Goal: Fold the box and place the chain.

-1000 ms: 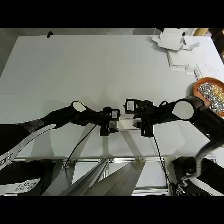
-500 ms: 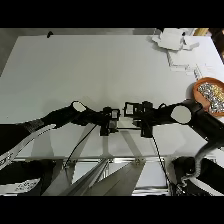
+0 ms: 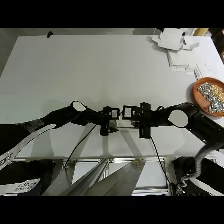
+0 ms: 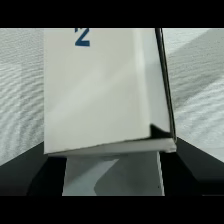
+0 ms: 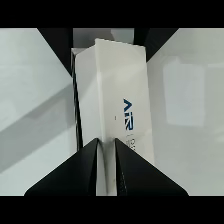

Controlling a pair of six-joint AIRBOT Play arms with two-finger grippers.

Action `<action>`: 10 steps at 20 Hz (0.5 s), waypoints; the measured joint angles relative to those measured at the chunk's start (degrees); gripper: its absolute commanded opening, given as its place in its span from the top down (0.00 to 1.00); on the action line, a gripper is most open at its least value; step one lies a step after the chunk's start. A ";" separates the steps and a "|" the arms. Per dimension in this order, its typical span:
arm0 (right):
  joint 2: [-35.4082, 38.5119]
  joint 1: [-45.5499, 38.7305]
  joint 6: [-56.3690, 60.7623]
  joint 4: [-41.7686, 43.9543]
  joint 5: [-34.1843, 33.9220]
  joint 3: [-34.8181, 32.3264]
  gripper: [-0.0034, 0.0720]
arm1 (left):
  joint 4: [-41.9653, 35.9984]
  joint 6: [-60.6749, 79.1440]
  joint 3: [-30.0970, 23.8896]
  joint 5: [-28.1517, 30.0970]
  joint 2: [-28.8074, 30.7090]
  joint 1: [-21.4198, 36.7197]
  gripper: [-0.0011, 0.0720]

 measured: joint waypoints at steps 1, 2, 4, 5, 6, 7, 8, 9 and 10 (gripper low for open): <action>0.00 0.00 0.07 -0.15 -0.39 -0.02 0.82 | -0.02 0.00 0.00 0.04 0.00 0.00 0.55; -0.02 0.00 0.09 -0.15 -0.68 -0.11 0.82 | -0.02 0.02 0.00 0.04 0.00 0.02 0.55; -0.07 0.00 0.11 -0.17 -1.20 -0.55 0.82 | -0.02 0.04 0.00 0.02 0.00 0.02 0.55; -0.07 0.00 0.13 -0.13 -1.51 -1.01 0.82 | 0.00 0.07 0.00 0.02 0.00 0.02 0.55; -0.09 0.02 0.11 0.02 -1.73 -1.46 0.79 | 0.00 0.11 0.00 0.02 0.00 0.02 0.55; -0.09 0.02 0.11 0.20 -1.90 -2.01 0.75 | 0.00 0.13 0.00 0.00 0.00 0.02 0.55; -0.11 0.02 0.13 0.31 -1.97 -2.45 0.67 | 0.04 0.15 0.00 0.00 0.00 0.02 0.55; -0.13 0.00 0.15 0.33 -1.64 -2.80 0.61 | 0.15 0.22 0.00 -0.13 -0.02 0.00 0.55; -0.11 0.00 0.13 0.46 -0.92 -3.02 0.58 | 0.37 0.35 0.00 -0.50 0.00 0.00 0.55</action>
